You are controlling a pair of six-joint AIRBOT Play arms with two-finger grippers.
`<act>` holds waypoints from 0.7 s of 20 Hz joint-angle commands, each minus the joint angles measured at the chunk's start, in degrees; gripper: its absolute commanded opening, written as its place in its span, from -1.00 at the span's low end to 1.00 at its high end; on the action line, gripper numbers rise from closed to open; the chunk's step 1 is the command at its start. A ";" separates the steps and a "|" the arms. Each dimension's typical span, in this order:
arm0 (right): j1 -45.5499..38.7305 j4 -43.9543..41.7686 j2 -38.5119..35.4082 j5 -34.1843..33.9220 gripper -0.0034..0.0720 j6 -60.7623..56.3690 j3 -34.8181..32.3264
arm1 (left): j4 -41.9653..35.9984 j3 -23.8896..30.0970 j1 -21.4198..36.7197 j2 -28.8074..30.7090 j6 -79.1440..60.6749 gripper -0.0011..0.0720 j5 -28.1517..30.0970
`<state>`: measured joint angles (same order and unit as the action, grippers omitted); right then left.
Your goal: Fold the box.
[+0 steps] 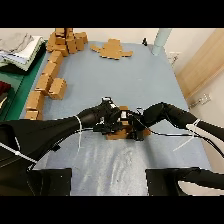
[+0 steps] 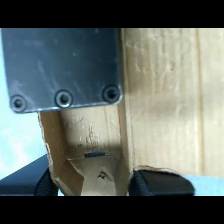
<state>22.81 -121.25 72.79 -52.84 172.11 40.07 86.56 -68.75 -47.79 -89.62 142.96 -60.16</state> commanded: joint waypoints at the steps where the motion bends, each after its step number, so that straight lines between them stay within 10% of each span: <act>1: 0.02 -0.02 0.00 0.00 0.45 0.00 -0.02 | -0.37 -0.09 -0.07 -0.15 0.07 -0.86 0.07; 6: 0.02 0.00 0.00 0.00 0.45 0.00 -0.02 | -0.33 -0.11 -0.07 -0.15 -1.22 -0.70 0.07; 8: 0.02 0.00 0.00 0.00 0.45 0.00 -0.02 | 0.04 -0.11 -0.07 -0.15 -4.26 0.36 0.07; 14: 0.02 0.00 0.00 0.00 0.45 0.00 -0.02 | 0.00 -1.62 0.42 0.09 -4.33 0.37 -1.73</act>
<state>22.81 -121.25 72.79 -52.84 172.13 40.07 86.37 -69.47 -47.72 -89.60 139.17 -60.69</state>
